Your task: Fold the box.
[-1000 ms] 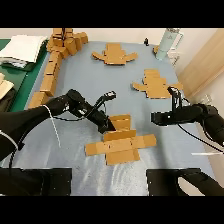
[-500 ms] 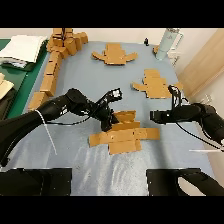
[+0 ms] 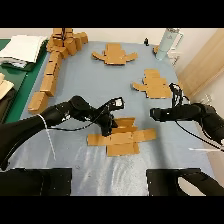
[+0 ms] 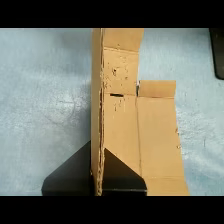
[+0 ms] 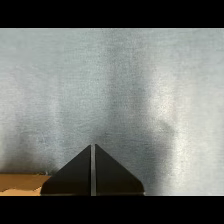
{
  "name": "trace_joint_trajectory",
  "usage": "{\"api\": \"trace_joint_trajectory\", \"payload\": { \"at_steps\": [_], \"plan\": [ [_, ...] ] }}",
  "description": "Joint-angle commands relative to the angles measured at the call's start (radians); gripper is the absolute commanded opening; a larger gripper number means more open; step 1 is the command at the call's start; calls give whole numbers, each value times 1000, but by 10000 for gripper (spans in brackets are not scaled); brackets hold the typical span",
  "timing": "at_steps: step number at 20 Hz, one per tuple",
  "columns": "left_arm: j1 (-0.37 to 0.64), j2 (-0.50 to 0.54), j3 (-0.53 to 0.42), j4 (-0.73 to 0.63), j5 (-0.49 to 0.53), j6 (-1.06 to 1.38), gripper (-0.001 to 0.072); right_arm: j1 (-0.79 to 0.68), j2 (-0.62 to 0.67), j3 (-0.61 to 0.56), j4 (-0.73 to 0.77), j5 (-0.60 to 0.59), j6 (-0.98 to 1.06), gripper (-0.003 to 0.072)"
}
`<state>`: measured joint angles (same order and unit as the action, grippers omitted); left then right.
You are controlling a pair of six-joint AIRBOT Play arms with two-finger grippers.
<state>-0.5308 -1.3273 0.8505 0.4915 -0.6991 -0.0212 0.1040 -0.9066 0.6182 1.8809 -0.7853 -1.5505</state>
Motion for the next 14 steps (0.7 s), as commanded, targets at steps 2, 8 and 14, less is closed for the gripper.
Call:
{"api": "trace_joint_trajectory", "payload": {
  "at_steps": [2,8,14],
  "plan": [
    [-6,-1,-48,-23,19,2,11,-1,0,1,10,4,0,38],
    [-6,0,-56,-23,-5,-6,13,2,0,1,26,-16,-1,9],
    [3,0,-56,-23,-7,-6,14,3,-3,-23,46,-232,-16,2]
  ]
}}
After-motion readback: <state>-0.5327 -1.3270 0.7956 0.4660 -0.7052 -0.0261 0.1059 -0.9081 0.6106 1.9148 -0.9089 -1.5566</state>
